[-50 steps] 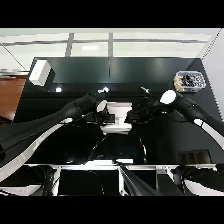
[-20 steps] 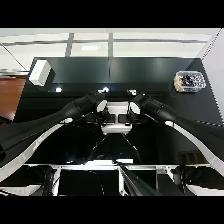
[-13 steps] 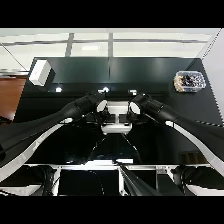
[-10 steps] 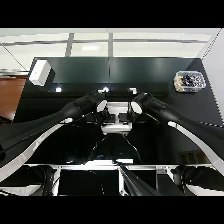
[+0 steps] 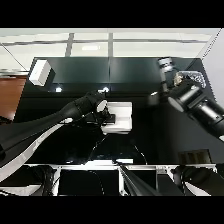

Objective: Fold the box and place the chain.

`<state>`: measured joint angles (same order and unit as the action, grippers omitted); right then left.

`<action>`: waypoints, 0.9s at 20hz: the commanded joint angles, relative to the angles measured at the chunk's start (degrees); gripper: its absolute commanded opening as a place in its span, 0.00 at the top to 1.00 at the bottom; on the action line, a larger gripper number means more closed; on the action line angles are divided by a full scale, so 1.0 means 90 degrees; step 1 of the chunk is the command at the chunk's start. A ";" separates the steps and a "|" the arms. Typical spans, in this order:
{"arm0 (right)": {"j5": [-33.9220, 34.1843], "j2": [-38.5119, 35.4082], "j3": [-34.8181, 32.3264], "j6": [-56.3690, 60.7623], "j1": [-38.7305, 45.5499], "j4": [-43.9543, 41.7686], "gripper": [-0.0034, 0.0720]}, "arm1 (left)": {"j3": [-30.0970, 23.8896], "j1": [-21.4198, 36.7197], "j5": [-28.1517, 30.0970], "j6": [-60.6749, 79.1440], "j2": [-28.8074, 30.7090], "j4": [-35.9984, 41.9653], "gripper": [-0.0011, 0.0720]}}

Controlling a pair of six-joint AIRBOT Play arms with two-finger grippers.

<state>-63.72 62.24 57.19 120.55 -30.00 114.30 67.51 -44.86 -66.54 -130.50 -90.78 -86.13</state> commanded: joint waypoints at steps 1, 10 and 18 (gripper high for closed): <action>0.1695 -0.0068 -0.0627 0.0391 0.1542 0.1268 0.02 | 0.0005 0.0007 0.0002 -0.0005 0.0000 0.0005 0.95; 0.1797 0.3354 0.2538 -0.2171 0.4748 -0.2633 0.14 | 0.0005 0.0034 0.0007 -0.0005 0.0000 0.0000 0.95; 0.1469 0.4879 0.3682 -0.2305 0.4942 -0.2764 0.25 | 0.0005 0.0092 -0.0017 -0.0005 0.0000 -0.0019 0.95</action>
